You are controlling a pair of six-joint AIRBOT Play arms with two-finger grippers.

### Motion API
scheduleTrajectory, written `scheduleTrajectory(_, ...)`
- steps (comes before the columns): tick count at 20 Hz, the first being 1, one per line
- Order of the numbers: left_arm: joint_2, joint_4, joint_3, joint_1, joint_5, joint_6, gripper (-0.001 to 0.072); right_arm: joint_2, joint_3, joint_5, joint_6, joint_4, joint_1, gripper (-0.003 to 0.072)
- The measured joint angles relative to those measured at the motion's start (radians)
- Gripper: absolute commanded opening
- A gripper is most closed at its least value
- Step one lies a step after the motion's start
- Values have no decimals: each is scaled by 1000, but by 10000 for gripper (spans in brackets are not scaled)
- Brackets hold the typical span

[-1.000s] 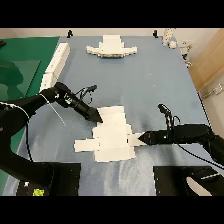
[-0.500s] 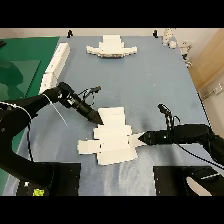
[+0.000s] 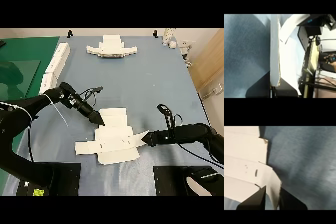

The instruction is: Fold the box.

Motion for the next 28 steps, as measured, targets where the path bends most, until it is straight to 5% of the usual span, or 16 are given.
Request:
scheduleTrajectory(3, 46, -1, 2, -8, 10, 131, 12, 0, 29, 2, 143, -238, 0, 247)
scheduleTrajectory(6, 137, -3, -10, -35, 76, 249, 12, 0, 64, 6, 302, -428, 0, 475)
scheduleTrajectory(17, 574, -71, -354, -238, 475, 546, 14, 0, 146, 76, 706, -643, -1, 475)
scheduleTrajectory(28, 637, -121, -532, -346, 684, 574, 17, 0, 150, 97, 760, -649, -1, 474)
